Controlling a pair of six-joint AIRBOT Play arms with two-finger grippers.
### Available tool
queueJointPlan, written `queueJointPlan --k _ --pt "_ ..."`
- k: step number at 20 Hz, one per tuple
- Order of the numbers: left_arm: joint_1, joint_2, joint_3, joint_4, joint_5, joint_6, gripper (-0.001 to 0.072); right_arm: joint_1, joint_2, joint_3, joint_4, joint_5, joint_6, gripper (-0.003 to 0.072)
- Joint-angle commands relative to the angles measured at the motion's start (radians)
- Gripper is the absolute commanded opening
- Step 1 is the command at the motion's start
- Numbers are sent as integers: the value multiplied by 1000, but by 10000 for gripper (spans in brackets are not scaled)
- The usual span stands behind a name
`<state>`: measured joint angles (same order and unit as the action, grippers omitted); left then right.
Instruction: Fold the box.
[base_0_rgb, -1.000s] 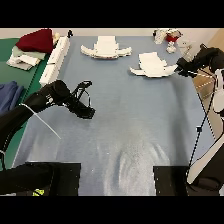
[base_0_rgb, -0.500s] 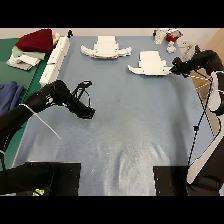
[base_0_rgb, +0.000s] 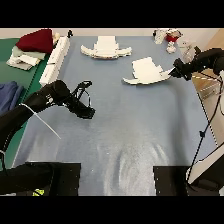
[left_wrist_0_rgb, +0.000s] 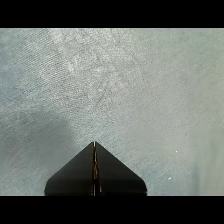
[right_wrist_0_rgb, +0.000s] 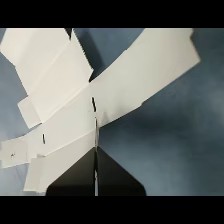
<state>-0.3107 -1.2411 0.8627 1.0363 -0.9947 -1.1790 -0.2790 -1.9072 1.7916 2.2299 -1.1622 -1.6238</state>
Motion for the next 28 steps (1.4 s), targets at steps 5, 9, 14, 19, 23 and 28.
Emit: queueJointPlan --k 5,9,14,19,23,28 --pt "-1 0 0 0 0 0 14 1 523 -707 -12 141 -39 -1" --pt "-1 0 0 0 0 0 14 1 814 -1063 -14 165 -41 0" --pt "-1 0 0 0 0 0 13 1 954 -1212 -19 159 -41 4" --pt "-1 0 0 0 0 0 13 -10 953 -1174 -77 146 -41 546" --pt "-1 0 0 0 0 0 13 -94 850 -959 -274 70 -1 541" --pt "-1 0 0 0 0 0 14 -190 565 -739 -269 -18 -133 541"
